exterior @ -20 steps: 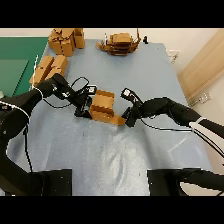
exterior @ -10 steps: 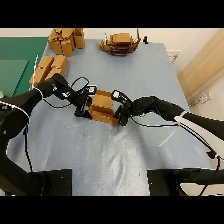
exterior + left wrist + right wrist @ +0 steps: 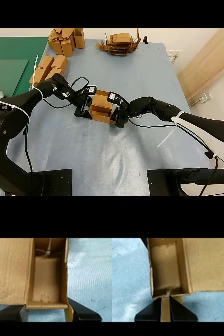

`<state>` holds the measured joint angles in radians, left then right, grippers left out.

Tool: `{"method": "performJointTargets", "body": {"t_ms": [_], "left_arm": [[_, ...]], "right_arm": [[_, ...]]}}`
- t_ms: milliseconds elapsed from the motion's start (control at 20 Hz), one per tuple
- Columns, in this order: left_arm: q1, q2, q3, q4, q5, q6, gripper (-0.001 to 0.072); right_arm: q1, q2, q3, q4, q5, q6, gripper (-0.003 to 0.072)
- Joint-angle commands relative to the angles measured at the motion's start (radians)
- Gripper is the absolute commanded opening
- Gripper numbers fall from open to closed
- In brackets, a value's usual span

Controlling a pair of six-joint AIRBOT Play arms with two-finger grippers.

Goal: Fold the box.

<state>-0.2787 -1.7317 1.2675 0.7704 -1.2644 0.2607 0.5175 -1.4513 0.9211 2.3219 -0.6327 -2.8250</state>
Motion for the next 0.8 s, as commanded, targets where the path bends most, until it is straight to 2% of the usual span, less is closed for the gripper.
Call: {"method": "performJointTargets", "body": {"t_ms": [0, 150, 450, 500, 550, 650, 700, 750], "left_arm": [[0.0, -0.001, 0.0, 0.0, -0.002, 0.0, 0.0343], [-0.002, -0.001, 0.0, 0.0, -0.002, 0.0, 0.0343], [-0.002, -0.001, 0.0, 0.0, -0.002, 0.0, 0.0343], [-0.002, -0.001, 0.0, 0.0, -0.002, 0.0, 0.0343], [-0.002, -0.001, 0.0, 0.0, -0.002, 0.0, 0.0343], [-0.002, -0.001, 0.0, 0.0, -0.003, 0.0, 0.0343], [-0.002, -0.001, 0.0, 0.0, -0.003, 0.0, 0.0343], [-0.002, -0.001, 0.0, 0.0, -0.003, 0.0, 0.0343]], "right_arm": [[0.014, -0.003, 0.001, 0.008, 0.034, 0.0, 0.0161], [0.014, -0.008, 0.002, 0.024, 0.075, 0.0, 0.0162], [0.028, -0.028, 0.004, 0.063, 0.076, 0.0, 0.0171], [0.033, -0.032, 0.005, 0.068, 0.079, 0.0, 0.0279], [0.037, -0.039, 0.004, 0.068, 0.086, 0.0, 0.0465], [0.038, -0.051, 0.004, 0.069, 0.103, 0.0, 0.0503], [0.037, -0.053, 0.004, 0.069, 0.109, 0.0, 0.0545], [0.037, -0.053, 0.004, 0.069, 0.111, 0.001, 0.0544]]}}
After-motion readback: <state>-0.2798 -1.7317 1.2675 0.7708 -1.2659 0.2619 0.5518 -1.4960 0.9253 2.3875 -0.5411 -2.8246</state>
